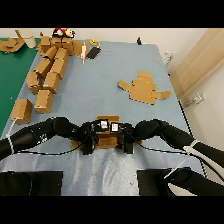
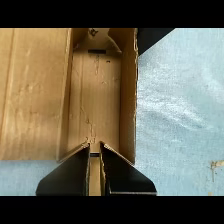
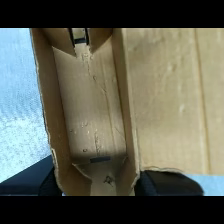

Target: Fold the box.

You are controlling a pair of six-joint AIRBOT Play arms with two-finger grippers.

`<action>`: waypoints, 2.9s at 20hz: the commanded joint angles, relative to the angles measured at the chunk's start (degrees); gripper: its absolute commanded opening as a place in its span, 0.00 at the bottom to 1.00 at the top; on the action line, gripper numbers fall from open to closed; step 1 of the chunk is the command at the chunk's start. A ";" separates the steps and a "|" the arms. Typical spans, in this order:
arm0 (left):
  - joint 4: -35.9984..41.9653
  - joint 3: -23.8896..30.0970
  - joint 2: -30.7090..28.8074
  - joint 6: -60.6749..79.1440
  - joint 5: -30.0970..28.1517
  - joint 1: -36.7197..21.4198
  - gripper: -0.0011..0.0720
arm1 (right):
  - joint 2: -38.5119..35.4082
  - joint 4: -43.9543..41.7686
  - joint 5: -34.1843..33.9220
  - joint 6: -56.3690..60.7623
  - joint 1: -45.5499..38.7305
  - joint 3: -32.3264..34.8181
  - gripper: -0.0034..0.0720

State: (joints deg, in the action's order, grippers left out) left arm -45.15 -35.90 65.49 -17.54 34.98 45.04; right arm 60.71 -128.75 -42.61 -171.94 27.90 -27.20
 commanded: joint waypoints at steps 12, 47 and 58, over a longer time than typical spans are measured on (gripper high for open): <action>-0.59 0.00 0.02 -5.84 -0.90 0.22 0.38 | 0.04 -0.04 -0.11 0.00 0.07 0.02 0.77; 17.31 17.16 -8.94 -39.43 12.98 -28.59 0.03 | 0.04 -0.04 -0.11 0.02 0.07 0.02 0.77; 30.32 16.90 -8.11 -34.32 10.34 -22.03 0.03 | 0.04 -0.04 -0.11 0.02 0.07 0.02 0.77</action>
State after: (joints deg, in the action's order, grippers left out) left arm -19.00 -18.92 57.30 -52.49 44.86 22.48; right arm 60.71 -128.77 -42.74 -171.94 27.99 -27.22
